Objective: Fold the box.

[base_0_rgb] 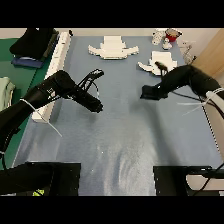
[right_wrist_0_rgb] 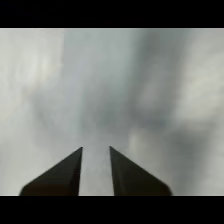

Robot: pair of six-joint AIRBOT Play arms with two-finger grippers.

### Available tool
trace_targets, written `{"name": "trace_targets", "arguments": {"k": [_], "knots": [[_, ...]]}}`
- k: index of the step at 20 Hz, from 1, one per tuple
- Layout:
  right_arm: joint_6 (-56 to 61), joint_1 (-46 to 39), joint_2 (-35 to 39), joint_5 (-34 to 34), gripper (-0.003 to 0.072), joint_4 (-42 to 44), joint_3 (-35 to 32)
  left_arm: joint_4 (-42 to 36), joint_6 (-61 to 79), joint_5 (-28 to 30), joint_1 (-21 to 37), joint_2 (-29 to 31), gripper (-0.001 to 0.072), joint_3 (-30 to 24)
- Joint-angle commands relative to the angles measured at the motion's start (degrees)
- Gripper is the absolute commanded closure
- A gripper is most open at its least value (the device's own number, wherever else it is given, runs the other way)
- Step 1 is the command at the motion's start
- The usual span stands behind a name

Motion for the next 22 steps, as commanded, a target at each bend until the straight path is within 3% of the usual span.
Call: {"name": "trace_targets", "arguments": {"k": [1,4,7,14,22], "knots": [[7.15,-10.05,-3.48,0.17,0.0379,-7.10,11.37,-0.02,0.00,1.01,-0.02,-0.04,0.0697,0.04],[7.10,-21.07,-11.06,-3.04,0.0380,-7.37,23.71,0.00,0.00,1.01,-0.02,-0.04,0.0697,0.04],[6.93,-26.86,-19.98,-5.22,0.0382,-5.62,33.11,0.00,0.00,1.03,-0.02,-0.04,0.0697,0.04],[6.91,-28.48,-38.45,-6.03,0.0385,-0.26,50.64,0.00,0.00,1.03,-0.02,-0.04,0.0697,0.04],[3.37,-28.50,-43.01,-4.81,0.0386,2.27,52.57,0.00,0.00,1.03,-0.02,-0.04,0.0697,0.04]]}}
